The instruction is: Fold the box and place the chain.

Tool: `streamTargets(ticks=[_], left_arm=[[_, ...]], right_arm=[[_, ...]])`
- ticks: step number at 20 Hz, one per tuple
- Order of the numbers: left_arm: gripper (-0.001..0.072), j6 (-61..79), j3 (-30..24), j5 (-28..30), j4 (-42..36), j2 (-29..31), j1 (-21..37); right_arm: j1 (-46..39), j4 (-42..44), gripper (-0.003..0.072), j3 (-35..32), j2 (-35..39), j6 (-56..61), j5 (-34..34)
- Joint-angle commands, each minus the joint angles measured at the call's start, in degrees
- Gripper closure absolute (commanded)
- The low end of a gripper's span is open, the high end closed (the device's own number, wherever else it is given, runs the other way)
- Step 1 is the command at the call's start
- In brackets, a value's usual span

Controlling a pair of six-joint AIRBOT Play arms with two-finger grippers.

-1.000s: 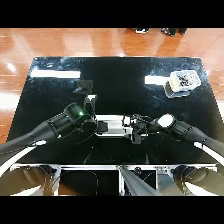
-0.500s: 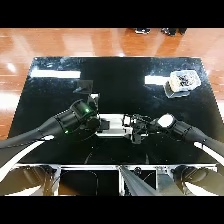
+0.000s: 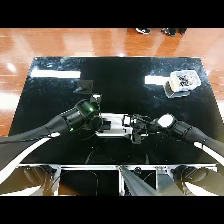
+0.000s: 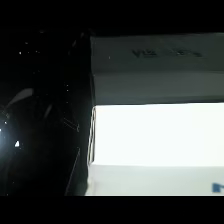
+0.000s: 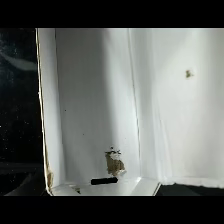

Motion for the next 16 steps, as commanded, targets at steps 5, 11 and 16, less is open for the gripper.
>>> streamTargets(ticks=[5, 11, 16], left_arm=[[0.0360, 0.02, 0.13, -0.13, -0.63, -1.16, 0.02], [0.0368, 0.20, 0.13, -0.13, -0.63, -1.70, 0.04], [0.0415, 0.20, 0.13, -0.42, -0.66, -1.70, 0.02]], right_arm=[[-0.04, 0.11, 0.0129, -0.02, -0.04, 0.42, -0.46], [-0.04, 0.17, 0.0129, -0.02, -0.04, 0.44, -0.55], [-0.04, 0.17, 0.0129, -0.02, -0.04, 0.44, -0.57]])
